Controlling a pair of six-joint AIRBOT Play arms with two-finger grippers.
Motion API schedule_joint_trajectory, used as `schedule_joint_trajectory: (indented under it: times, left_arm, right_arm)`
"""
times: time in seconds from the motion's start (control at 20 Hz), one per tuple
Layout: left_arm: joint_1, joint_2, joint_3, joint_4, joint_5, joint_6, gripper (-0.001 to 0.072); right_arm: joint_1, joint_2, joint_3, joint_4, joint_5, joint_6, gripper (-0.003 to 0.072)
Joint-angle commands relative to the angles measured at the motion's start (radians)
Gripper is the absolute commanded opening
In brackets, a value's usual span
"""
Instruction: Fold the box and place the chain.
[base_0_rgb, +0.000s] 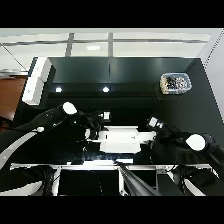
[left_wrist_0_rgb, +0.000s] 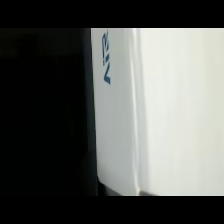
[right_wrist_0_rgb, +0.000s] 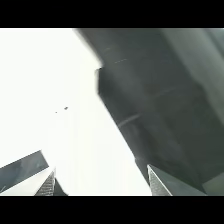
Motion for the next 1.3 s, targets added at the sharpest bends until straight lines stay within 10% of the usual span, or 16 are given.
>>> schedule_joint_trajectory:
  times: [0.0, 1.25]
  left_arm:
    - [0.001, 0.0, 0.0, 0.001, 0.0, -0.003, 0.0033]
    - [0.001, 0.0, 0.0, 0.001, -0.001, -0.003, 0.0032]
  right_arm:
    - [0.032, -0.042, -0.002, 0.046, 0.092, -0.151, 0.0711]
    - [0.184, -0.078, 0.068, 0.118, -0.089, -0.089, 0.071]
